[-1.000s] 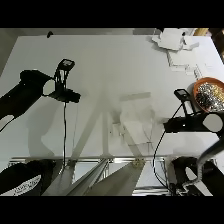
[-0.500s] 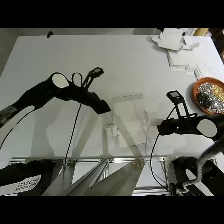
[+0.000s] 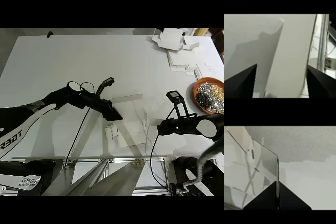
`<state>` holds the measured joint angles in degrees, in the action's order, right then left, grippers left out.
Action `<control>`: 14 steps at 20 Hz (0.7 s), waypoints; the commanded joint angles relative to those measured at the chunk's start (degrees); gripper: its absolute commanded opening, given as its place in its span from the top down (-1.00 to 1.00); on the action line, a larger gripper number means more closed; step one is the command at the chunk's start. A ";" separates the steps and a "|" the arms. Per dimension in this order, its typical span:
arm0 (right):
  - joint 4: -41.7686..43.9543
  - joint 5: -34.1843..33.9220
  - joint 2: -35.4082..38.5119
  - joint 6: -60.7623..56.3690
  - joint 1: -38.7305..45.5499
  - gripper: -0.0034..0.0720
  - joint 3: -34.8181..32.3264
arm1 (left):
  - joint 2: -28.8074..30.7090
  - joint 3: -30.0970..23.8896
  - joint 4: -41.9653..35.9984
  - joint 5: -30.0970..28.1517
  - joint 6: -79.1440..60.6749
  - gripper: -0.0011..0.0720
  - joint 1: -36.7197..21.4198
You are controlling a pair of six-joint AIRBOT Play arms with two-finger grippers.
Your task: Fold the box and place the chain.
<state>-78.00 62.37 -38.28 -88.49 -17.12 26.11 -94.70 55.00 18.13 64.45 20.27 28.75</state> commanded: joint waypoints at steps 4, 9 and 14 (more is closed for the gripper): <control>-0.04 -0.02 0.04 0.02 -0.07 0.86 0.00 | -1.20 0.00 -0.59 -1.88 -5.22 0.27 1.25; 0.24 -0.07 0.20 0.00 -0.07 0.57 0.33 | 1.66 0.00 0.33 -3.93 -17.51 0.97 -0.31; 0.39 2.19 1.44 1.86 -0.07 -0.07 7.74 | 7.65 0.00 12.24 -9.18 -25.51 0.96 4.02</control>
